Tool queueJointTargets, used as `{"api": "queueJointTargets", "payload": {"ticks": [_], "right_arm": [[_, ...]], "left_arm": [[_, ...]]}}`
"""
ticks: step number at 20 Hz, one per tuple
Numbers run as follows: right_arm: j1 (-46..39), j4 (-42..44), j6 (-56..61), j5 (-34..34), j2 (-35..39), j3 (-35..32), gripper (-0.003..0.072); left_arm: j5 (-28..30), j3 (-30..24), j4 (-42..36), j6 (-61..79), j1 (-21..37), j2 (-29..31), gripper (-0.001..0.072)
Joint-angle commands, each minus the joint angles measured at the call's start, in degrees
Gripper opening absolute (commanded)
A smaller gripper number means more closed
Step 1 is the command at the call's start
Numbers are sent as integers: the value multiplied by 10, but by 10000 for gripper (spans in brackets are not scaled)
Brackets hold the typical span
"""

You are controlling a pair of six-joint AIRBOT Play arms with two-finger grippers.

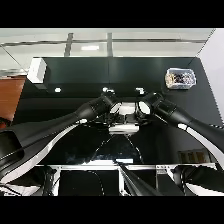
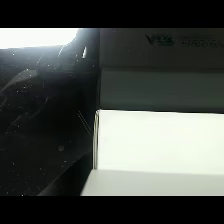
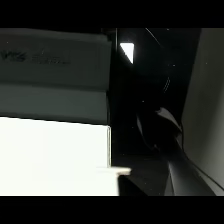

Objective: Fold the box and place the chain.

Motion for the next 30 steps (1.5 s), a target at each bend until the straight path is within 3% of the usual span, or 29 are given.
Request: {"api": "queueJointTargets", "payload": {"ticks": [1, 3, 4, 17, 19, 21, 22, 27, 28, 29, 30], "right_arm": [[0, 1, 5, 1, -1, 1, 19], [-1, 1, 5, 1, -1, 1, 247], [-3, 2, 3, 3, -1, 1, 249], [-28, 49, -23, -18, -4, -29, 245], [-28, 52, -23, -31, -5, -29, 222], [-28, 54, -23, -33, -9, -29, 106], [-28, 56, -23, -32, -12, -29, 14], [-28, 58, -29, -28, -13, -29, 16], [-28, 58, -29, -25, -10, -29, 47], [-30, 56, -30, -23, -6, -28, 238], [-33, 57, -40, -17, 2, -28, 289]], "left_arm": [[0, 0, 0, 2, 0, 0, 26], [0, 0, 0, 2, 0, 0, 26], [0, 0, 0, 2, 0, 0, 26], [0, 0, 1, 2, 0, 0, 26], [0, 0, 0, 2, 0, 0, 26], [0, 0, 0, 2, 0, 0, 26], [0, 0, 1, 2, 0, 0, 26], [0, 0, 0, 2, 0, 0, 26], [0, 0, 0, 2, 0, 0, 26], [0, 0, 0, 2, 0, 0, 26], [0, 0, 0, 2, 0, 0, 26]]}}
